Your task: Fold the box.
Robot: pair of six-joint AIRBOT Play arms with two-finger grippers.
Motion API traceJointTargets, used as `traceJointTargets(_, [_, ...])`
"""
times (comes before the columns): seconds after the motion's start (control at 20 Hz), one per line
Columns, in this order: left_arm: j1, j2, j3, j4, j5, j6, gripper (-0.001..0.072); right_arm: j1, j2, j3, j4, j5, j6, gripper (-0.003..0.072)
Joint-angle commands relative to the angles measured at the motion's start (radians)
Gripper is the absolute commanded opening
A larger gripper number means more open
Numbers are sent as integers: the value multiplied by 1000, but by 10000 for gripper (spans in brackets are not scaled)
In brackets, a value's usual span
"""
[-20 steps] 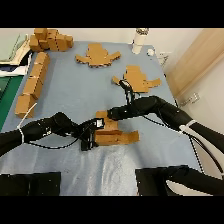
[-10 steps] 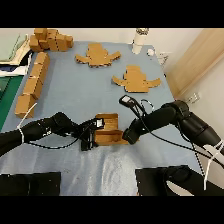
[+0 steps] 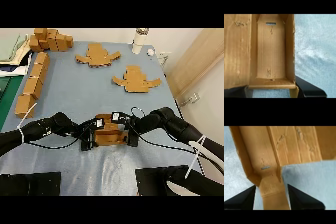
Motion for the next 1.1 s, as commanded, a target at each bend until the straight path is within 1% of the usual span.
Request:
traceJointTargets(0.0, [0, -1, 1, 0, 0, 0, 520, 13, -31, -4, 57, 65, -163, 452])
traceJointTargets(0.15, [0, -1, 1, 0, 0, 0, 520, 41, -32, -4, 79, 76, -193, 184])
traceJointTargets(0.2, [0, -1, 1, 0, 0, 0, 520, 50, -32, -5, 89, 76, -193, 157])
traceJointTargets(0.35, [0, -1, 1, 0, 0, 0, 521, 81, -33, -5, 105, 82, -193, 157])
traceJointTargets(0.6, [0, -1, 1, 0, 0, 0, 521, 94, -65, -4, 141, 145, -206, 163])
traceJointTargets(0.65, [0, -1, 1, 0, 0, 0, 520, 94, -74, -4, 164, 148, -222, 194])
traceJointTargets(0.7, [0, -1, 1, 0, 0, 0, 520, 94, -81, -4, 190, 150, -235, 392])
traceJointTargets(0.75, [0, -1, 1, 0, 0, 0, 520, 94, -87, -4, 211, 149, -239, 544])
traceJointTargets(0.8, [0, -1, 1, 0, 0, 0, 521, 94, -89, -4, 216, 148, -239, 596])
traceJointTargets(0.95, [0, -1, 1, 0, 0, 0, 520, 94, -91, -4, 214, 145, -238, 596])
traceJointTargets(1.05, [0, -1, 1, 0, 0, 0, 520, 94, -91, -4, 213, 141, -238, 643])
